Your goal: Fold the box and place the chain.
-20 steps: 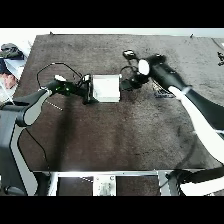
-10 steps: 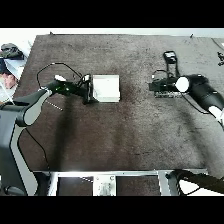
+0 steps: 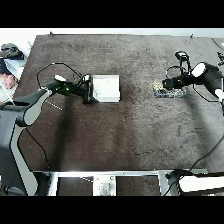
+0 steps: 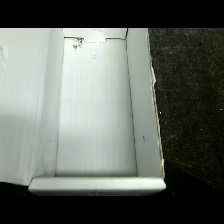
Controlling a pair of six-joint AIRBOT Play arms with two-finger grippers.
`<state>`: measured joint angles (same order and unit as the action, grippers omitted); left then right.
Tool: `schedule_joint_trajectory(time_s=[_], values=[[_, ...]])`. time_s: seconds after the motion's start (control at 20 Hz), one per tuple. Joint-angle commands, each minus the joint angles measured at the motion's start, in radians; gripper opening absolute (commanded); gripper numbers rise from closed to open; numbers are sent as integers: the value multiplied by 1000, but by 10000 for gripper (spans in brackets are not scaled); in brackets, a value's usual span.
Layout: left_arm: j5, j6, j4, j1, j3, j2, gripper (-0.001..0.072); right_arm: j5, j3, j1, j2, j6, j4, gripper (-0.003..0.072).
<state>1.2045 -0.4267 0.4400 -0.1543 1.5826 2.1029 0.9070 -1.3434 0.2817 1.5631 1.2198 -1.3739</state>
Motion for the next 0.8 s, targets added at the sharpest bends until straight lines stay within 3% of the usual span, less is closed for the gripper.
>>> schedule_joint_trajectory(time_s=[0.0,0.7,0.75], values=[[0,0,0,0,0,-1,414,85,-89,14,100,-62,18,270],[0,0,0,0,0,-1,414,102,-102,12,181,-121,51,266],[0,0,0,0,0,-1,414,101,-102,12,183,-122,51,211]])
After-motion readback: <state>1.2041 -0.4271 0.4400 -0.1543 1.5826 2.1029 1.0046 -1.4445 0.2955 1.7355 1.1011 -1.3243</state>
